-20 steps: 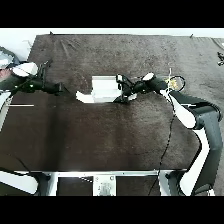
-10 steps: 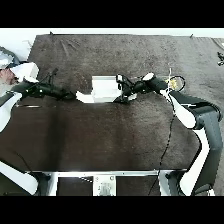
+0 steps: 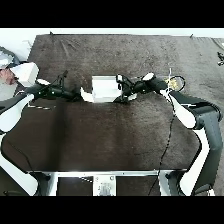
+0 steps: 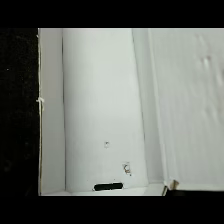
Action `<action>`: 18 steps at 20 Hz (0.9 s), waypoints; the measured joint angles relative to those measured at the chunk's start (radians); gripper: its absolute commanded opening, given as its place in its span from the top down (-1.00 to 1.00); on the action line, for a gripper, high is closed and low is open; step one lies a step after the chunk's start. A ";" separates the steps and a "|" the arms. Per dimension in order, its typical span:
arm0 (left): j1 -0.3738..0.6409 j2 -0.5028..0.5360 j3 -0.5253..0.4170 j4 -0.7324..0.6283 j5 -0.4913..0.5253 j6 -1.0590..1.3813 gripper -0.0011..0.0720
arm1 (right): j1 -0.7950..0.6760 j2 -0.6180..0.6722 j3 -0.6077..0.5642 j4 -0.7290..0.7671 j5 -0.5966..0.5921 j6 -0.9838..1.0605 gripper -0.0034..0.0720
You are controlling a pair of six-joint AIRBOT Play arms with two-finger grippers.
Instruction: Fold the box and place the chain.
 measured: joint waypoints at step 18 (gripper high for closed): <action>-0.066 -0.002 0.159 0.006 -0.135 -0.015 0.09 | 0.000 0.000 0.000 0.000 0.000 0.000 -0.53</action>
